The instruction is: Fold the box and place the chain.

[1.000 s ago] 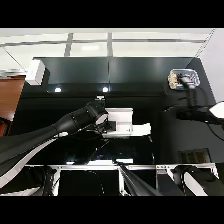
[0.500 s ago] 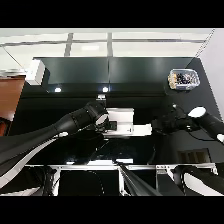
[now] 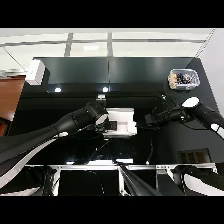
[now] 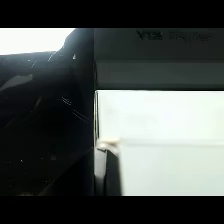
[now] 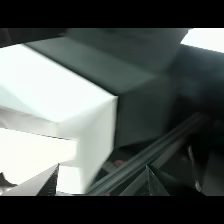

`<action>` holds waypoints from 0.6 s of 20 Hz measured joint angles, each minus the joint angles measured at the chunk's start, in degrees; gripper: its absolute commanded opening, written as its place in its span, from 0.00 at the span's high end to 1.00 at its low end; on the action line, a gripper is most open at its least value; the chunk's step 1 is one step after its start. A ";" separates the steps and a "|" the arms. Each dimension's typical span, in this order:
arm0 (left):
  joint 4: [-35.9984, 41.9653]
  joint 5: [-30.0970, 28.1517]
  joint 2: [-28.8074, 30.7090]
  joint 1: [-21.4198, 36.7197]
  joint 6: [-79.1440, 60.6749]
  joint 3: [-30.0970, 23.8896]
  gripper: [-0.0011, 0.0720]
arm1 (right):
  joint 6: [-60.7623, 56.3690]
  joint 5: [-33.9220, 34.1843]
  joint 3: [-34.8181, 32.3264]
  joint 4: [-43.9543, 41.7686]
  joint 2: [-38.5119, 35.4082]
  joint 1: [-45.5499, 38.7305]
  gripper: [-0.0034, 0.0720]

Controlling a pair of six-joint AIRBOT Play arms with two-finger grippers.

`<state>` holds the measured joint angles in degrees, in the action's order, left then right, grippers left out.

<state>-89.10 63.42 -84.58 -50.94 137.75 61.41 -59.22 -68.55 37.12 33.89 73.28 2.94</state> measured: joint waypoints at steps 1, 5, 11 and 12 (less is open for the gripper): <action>0.02 0.00 0.00 0.00 0.02 0.00 0.95 | -0.37 -0.76 0.48 -0.33 0.04 0.15 0.17; 0.00 0.04 0.00 0.00 0.02 0.00 0.95 | -3.69 -1.99 1.90 -1.09 0.11 2.71 0.33; 0.00 0.09 0.00 0.00 0.04 0.00 0.95 | -15.26 1.97 7.06 3.91 0.11 11.67 0.48; 0.00 0.11 0.00 0.00 0.07 0.00 0.95 | -18.56 3.06 8.09 5.97 0.11 13.57 0.48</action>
